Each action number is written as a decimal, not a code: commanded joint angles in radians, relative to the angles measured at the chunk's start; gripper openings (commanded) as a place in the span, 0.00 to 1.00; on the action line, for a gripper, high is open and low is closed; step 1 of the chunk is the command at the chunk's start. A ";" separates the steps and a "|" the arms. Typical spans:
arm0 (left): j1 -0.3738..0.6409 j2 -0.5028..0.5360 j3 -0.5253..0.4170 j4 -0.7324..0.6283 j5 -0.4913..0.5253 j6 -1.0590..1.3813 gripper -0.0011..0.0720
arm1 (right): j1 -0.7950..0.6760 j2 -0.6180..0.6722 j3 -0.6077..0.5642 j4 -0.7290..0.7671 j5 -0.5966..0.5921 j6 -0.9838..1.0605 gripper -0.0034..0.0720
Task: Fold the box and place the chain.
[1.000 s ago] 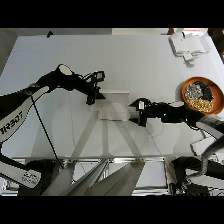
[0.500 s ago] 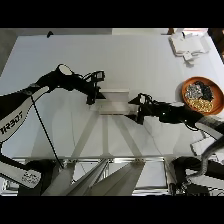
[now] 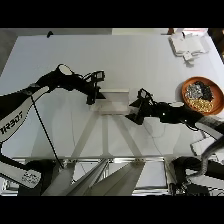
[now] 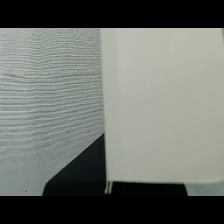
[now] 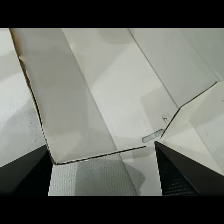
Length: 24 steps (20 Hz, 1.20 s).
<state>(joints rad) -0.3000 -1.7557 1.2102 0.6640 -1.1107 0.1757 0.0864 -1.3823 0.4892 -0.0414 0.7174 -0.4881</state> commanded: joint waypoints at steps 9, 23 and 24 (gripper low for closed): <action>-0.001 -0.001 0.000 0.000 0.000 0.000 0.03 | -0.058 -0.002 0.074 -0.012 -0.003 -0.090 0.96; -0.001 -0.001 0.000 0.000 0.000 0.000 0.03 | -0.061 -0.002 0.093 -0.019 0.069 -0.119 0.96; -0.001 -0.001 0.000 0.000 0.000 0.000 0.03 | -0.061 -0.002 0.097 -0.026 0.042 -0.063 0.96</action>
